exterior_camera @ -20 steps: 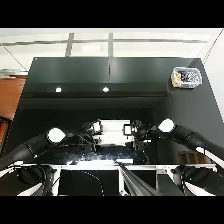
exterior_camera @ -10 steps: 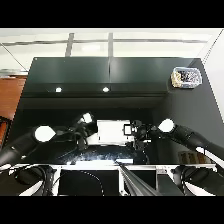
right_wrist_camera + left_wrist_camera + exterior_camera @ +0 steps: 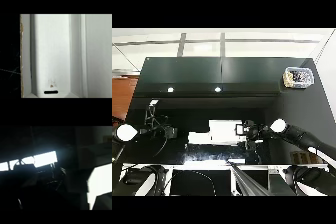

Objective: Fold the box and place the chain.

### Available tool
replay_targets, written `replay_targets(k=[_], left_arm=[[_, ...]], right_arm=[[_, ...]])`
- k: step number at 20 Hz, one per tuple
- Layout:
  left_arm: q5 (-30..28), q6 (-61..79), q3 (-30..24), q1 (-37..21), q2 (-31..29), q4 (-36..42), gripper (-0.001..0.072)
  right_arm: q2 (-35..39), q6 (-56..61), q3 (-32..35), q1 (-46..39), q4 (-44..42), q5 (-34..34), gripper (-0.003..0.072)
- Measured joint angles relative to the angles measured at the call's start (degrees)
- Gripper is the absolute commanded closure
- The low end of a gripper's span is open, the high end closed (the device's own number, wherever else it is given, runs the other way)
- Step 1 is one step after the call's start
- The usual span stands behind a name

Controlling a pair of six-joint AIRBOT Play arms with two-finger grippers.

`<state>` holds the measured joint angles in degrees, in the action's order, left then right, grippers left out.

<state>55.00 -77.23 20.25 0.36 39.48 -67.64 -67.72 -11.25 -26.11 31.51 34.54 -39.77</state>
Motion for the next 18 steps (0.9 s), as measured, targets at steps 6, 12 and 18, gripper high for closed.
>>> replay_targets(k=[6,12,18], left_arm=[[4.6,-1.4,-1.3,-4.7,12.3,13.2,0.0680],[6.9,12.7,-1.5,-4.9,27.7,30.0,0.0681],[8.2,20.1,-0.7,-0.5,30.1,36.2,0.0393]], right_arm=[[0.0,0.1,0.0,0.0,0.0,0.0,0.0275],[0.0,0.1,0.0,0.0,0.0,0.0,0.0275],[0.0,0.1,0.0,0.0,0.0,0.0,0.0275]])
